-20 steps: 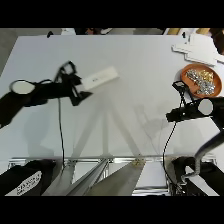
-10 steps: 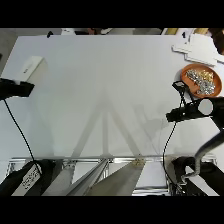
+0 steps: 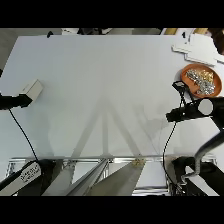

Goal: Fold the box and place the chain.

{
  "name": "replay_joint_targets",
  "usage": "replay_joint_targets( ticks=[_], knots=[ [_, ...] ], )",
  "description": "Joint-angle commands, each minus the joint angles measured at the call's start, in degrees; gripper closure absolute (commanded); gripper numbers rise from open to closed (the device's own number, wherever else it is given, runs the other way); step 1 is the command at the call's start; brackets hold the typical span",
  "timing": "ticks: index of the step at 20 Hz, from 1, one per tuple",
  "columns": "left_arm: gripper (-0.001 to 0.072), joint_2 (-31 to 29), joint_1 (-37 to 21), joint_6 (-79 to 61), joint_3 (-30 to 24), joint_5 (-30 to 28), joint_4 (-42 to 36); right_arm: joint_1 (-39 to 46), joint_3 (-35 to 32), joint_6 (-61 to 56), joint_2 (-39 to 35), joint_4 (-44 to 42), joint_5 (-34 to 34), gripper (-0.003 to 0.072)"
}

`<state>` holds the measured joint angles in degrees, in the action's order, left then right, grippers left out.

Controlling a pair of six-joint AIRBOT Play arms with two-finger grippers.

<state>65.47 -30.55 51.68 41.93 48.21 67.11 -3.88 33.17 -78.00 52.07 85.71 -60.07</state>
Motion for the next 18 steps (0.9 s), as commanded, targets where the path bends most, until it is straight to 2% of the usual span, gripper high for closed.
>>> replay_joint_targets(
  ticks=[1,4,5,7,8,9,13,18],
  knots=[
    [0.0394,2.64,-0.22,0.46,-0.04,2.64,1.14,0.02,-0.02,0.00,0.02,-0.02,0.02,0.0668],
    [0.0387,3.28,-0.22,0.55,-0.20,7.85,4.50,0.02,-0.02,0.00,0.02,-0.02,0.02,0.0668],
    [0.0341,3.32,-0.22,1.64,-0.70,8.07,5.40,0.02,-0.02,0.00,0.02,-0.02,0.02,0.0668],
    [0.0123,3.28,-0.20,4.35,-1.62,7.48,5.84,0.02,-0.02,0.00,0.02,-0.02,0.02,0.0668],
    [0.0052,3.26,-0.17,5.09,-1.70,7.30,5.84,0.02,-0.02,0.00,0.02,-0.02,0.02,0.0668],
    [0.0013,3.15,-0.15,5.44,-1.70,7.30,5.79,0.02,-0.02,0.00,0.02,-0.02,0.02,0.0668],
    [0.0013,-1.05,0.63,5.35,-1.70,7.30,5.81,0.02,-0.02,0.00,0.02,-0.02,0.02,0.0668],
    [0.0018,-13.55,4.48,5.40,-1.70,5.33,5.79,0.02,-0.02,0.00,0.02,-0.02,0.02,0.0668]
  ],
)
